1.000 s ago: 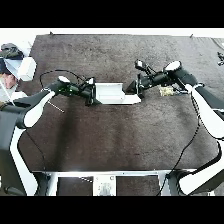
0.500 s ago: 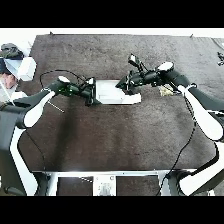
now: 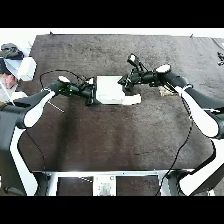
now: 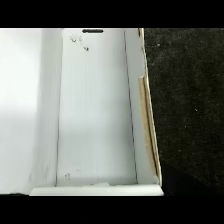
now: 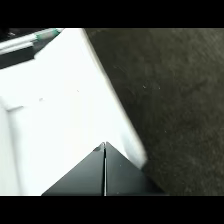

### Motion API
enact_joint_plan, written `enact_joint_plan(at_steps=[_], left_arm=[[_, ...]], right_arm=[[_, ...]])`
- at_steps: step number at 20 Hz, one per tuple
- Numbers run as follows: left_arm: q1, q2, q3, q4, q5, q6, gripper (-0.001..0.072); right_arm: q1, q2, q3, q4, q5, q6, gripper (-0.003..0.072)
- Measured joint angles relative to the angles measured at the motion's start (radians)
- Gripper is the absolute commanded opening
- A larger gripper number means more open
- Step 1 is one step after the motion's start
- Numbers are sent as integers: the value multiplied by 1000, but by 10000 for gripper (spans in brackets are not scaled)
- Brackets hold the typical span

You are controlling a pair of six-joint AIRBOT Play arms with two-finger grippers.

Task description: Fold the box and place the chain.

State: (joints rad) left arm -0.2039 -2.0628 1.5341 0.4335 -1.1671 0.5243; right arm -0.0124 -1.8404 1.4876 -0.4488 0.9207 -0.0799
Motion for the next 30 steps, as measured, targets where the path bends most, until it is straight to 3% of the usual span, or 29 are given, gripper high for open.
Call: enact_joint_plan(at_steps=[14, 21, 22, 27, 30], left_arm=[[0, 0, 0, 0, 0, 0, 347], [0, 0, 0, 0, 0, 2, 347], [0, 0, 0, 0, 0, 2, 347], [0, 0, 0, 0, 0, 1, 347], [0, 0, 0, 0, 0, 1, 347]], right_arm=[[0, -61, 0, -3, -21, -2, -8], [0, 56, -1, -43, 16, 3, -1], [-1, 81, -1, -74, 35, 16, 31], [-1, 161, -8, -329, 166, 92, 565], [-2, 172, -51, -429, 185, 80, 556]])
